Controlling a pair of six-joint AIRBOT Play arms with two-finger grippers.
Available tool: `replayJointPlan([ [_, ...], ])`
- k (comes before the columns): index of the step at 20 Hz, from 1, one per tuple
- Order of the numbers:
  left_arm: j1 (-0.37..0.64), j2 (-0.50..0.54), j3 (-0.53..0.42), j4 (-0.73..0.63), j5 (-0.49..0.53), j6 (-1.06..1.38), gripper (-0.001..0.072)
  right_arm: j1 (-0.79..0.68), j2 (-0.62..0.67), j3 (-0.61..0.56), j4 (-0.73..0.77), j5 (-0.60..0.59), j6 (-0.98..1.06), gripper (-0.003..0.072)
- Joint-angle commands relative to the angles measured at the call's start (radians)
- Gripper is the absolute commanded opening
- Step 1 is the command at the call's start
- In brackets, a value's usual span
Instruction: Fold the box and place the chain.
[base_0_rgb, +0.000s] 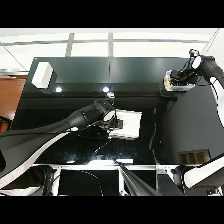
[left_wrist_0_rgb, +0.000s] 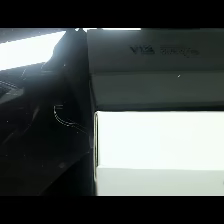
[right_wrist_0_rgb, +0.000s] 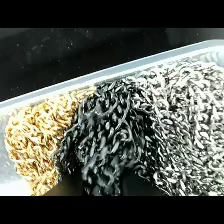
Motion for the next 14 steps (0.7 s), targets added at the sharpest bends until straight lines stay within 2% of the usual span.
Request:
replayJointPlan([
  [1,0.0,-0.001,0.0,0.0,0.0,0.0,0.0026,0.002,0.009,0.007,0.003,0.1,-0.002,0.0012],
  [3,0.0,-0.001,0.0,0.001,0.0,0.0,0.0026,0.001,0.064,0.02,-0.005,0.129,-0.02,0.0012],
  [10,0.0,-0.001,0.0,0.001,0.0,0.0,0.0026,-0.003,0.409,0.027,0.002,0.139,-0.126,0.0009],
  [14,0.0,-0.001,0.0,0.0,0.0,0.0,0.0026,-0.002,0.565,0.027,0.007,0.204,-0.171,0.0009],
])
